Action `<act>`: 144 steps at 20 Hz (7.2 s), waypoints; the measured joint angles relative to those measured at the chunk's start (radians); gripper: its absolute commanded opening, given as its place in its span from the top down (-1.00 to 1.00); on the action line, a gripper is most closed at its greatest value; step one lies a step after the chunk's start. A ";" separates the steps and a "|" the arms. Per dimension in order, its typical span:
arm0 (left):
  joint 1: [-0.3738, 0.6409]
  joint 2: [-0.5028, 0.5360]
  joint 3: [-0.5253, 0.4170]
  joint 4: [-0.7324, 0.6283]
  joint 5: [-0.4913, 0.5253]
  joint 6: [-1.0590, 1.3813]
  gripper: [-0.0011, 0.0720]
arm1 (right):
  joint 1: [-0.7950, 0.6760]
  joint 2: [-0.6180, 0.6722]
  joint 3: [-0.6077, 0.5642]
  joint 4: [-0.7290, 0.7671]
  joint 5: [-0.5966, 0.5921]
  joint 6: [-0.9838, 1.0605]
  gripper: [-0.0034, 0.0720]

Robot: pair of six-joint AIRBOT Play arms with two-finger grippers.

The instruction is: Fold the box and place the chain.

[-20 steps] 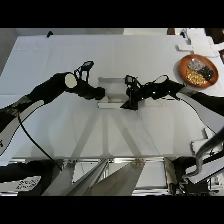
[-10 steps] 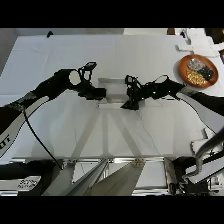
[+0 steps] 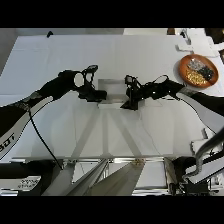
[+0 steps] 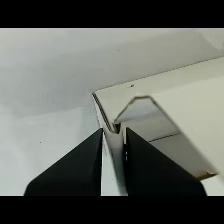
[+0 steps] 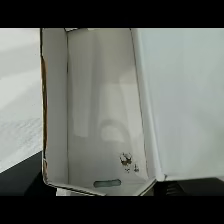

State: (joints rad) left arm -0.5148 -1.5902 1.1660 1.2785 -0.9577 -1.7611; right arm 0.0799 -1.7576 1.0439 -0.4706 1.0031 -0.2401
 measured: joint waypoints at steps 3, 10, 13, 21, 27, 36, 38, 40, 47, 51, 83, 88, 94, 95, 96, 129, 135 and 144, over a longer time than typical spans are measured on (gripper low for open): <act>-0.006 -0.014 0.031 0.014 -0.032 -0.024 0.22 | 0.000 0.000 0.000 0.000 0.001 0.001 -0.41; -0.047 -0.091 0.127 0.092 -0.135 -0.114 0.42 | 0.000 0.000 0.000 -0.003 0.002 0.000 -0.41; -0.052 -0.122 0.145 0.104 -0.180 -0.154 0.63 | 0.000 0.000 0.000 -0.005 0.005 -0.002 -0.41; -0.054 -0.148 0.157 0.111 -0.213 -0.171 0.68 | 0.000 0.000 0.000 -0.003 0.008 0.000 -0.41; -0.054 -0.136 0.155 0.117 -0.225 -0.173 0.08 | 0.001 0.000 0.000 -0.006 0.003 -0.003 -0.41; 0.002 0.026 0.156 0.108 -0.267 -0.131 -0.01 | 0.000 0.000 0.000 -0.002 0.000 0.001 -0.41; 0.032 0.071 0.156 0.106 -0.283 -0.106 0.00 | 0.000 0.000 0.000 -0.002 0.002 0.001 -0.41; 0.069 0.113 0.156 0.107 -0.296 -0.038 0.00 | 0.000 0.000 0.000 -0.003 0.002 0.000 -0.41; 0.249 0.180 0.103 -0.072 -0.278 0.541 -0.32 | 0.000 0.000 0.000 -0.003 0.003 0.000 -0.41; 0.354 0.182 -0.006 -0.302 -0.245 1.158 -0.62 | 0.000 0.000 0.000 -0.003 0.003 0.000 -0.41; 0.388 -0.165 -0.091 -0.850 -0.249 2.304 -0.94 | 0.000 0.000 0.000 -0.002 0.001 0.000 -0.41; 0.369 -0.166 -0.091 -0.860 -0.220 2.303 -0.94 | 0.000 0.000 0.000 -0.002 0.001 0.001 -0.41; 0.342 -0.179 -0.089 -0.866 -0.214 2.299 -0.94 | 0.000 0.000 0.000 -0.005 0.005 -0.001 -0.41; 0.340 -0.181 -0.089 -0.862 -0.215 2.297 -0.94 | 0.000 0.000 0.000 -0.005 0.005 -0.002 -0.41; 0.338 -0.182 -0.088 -0.859 -0.219 2.296 -0.94 | 0.000 0.000 0.000 -0.005 0.006 -0.003 -0.41; 0.288 -0.177 -0.088 -0.772 -0.176 2.239 0.49 | 0.000 0.000 0.000 -0.003 0.003 0.000 -0.41; 0.288 -0.177 -0.088 -0.772 -0.175 2.238 0.49 | 0.000 0.000 0.000 -0.001 0.002 0.003 -0.96; 0.288 -0.177 -0.088 -0.772 -0.174 2.239 0.49 | 0.000 0.025 0.000 -0.108 -0.014 -0.005 -0.82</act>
State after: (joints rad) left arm -0.2272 -1.7676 1.0782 0.5060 -1.1316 0.4778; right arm 0.0799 -1.7329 1.0443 -0.5785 0.9886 -0.2455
